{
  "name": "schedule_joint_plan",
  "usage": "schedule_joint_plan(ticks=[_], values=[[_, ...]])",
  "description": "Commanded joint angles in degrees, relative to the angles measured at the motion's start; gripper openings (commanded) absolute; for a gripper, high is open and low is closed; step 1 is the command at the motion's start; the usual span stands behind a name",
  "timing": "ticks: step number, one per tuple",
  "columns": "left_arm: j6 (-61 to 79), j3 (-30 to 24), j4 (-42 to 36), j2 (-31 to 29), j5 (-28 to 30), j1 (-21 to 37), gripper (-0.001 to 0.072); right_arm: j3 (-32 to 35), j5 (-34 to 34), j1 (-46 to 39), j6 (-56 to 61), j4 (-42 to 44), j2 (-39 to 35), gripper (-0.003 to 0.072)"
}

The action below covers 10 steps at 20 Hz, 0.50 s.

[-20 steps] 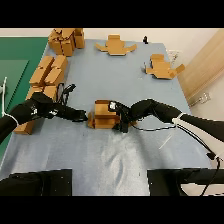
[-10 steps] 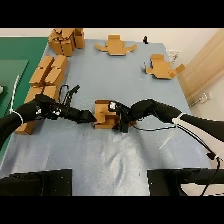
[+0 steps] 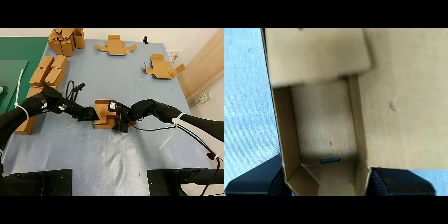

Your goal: Fold the box.

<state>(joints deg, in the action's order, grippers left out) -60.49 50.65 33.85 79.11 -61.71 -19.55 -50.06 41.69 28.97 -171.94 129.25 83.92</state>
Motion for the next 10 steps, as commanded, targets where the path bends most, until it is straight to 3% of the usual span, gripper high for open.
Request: schedule_joint_plan(ticks=[1,10], values=[[-12.55,3.23,9.68,0.04,2.97,-5.81,0.0427,0.00,0.00,0.02,0.04,0.04,-0.02,0.0345],[-41.35,6.60,27.34,0.11,7.67,-11.96,0.0426,0.02,-0.04,0.02,0.02,0.04,-0.02,0.0344]])
